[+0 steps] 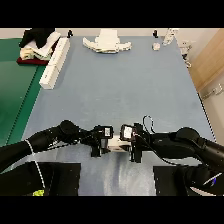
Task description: Fold the box.
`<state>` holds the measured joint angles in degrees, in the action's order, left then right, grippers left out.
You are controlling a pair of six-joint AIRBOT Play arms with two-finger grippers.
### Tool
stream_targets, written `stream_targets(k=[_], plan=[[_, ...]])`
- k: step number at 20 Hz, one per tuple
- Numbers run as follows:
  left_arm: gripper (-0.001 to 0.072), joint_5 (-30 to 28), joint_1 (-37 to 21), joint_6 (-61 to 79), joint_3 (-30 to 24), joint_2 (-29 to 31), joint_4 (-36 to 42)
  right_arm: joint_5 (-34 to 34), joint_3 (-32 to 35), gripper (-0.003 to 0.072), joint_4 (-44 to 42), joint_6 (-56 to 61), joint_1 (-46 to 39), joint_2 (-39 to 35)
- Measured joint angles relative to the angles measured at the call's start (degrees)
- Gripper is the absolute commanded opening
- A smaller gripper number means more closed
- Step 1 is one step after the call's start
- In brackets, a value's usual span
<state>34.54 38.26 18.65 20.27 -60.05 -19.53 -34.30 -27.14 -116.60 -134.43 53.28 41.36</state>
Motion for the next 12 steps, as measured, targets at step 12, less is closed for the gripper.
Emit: stream_targets(k=[12], plan=[[0.0527,-0.04,0.00,-0.02,0.00,-0.02,0.02,22.84,16.41,0.0005,-7.96,17.16,2.19,-8.48]])
